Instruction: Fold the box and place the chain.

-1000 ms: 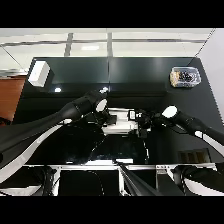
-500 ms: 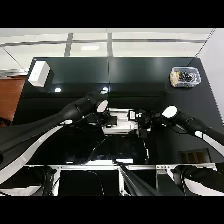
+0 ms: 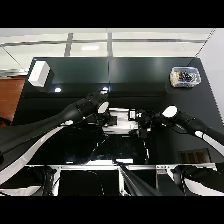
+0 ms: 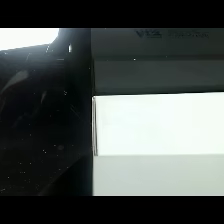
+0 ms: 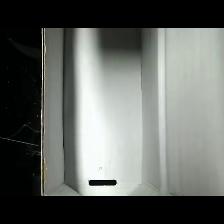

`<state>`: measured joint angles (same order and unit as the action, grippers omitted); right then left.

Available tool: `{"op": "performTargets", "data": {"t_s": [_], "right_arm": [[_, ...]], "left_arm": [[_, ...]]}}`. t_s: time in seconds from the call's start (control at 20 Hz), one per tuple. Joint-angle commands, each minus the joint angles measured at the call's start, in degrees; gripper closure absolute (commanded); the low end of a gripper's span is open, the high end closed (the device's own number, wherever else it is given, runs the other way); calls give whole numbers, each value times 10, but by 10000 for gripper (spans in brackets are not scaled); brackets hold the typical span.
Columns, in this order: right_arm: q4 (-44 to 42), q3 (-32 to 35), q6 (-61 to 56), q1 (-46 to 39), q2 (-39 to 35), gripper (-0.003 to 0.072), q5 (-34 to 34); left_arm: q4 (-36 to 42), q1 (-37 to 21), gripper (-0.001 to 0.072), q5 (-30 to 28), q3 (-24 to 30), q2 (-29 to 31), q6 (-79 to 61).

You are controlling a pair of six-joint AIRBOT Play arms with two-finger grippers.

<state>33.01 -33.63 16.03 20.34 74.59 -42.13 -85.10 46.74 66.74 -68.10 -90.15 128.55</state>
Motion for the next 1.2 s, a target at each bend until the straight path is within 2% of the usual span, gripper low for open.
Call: {"op": "performTargets", "data": {"t_s": [0.0, 0.1, 0.2, 0.5, 0.7, 0.75, 0.85, 0.9, 0.95, 1.15], "right_arm": [[0, 0, 1, 1, 0, 456, -1], [1, 0, -1, 0, 0, 446, 0], [2, 0, -31, 0, -2, -34, -3], [153, 0, -114, 0, -86, -31, -49], [154, 0, -113, 0, -94, -30, -48], [151, 0, -113, 0, -94, 8, -39], [140, 0, -111, 0, -94, 324, -38], [127, 0, -111, 1, -94, 400, -43], [111, 0, -111, 1, -94, 451, -45], [30, 0, -111, 1, -86, 448, -41]], "left_arm": [[1, 0, 682, -4, 0, 0, 0], [1, 0, 682, -3, 0, 0, 0], [1, 0, 682, -3, 0, 0, 0], [1, 0, 682, -3, -1, 0, 0], [1, 0, 682, -3, -1, 0, 0], [1, 0, 682, -3, -1, 0, 0], [1, 0, 682, -3, -1, 0, 0], [1, 0, 682, -3, -1, 0, 0], [2, 0, 682, -3, -1, 0, 0], [3, 0, 682, -3, -1, 0, 0]]}}
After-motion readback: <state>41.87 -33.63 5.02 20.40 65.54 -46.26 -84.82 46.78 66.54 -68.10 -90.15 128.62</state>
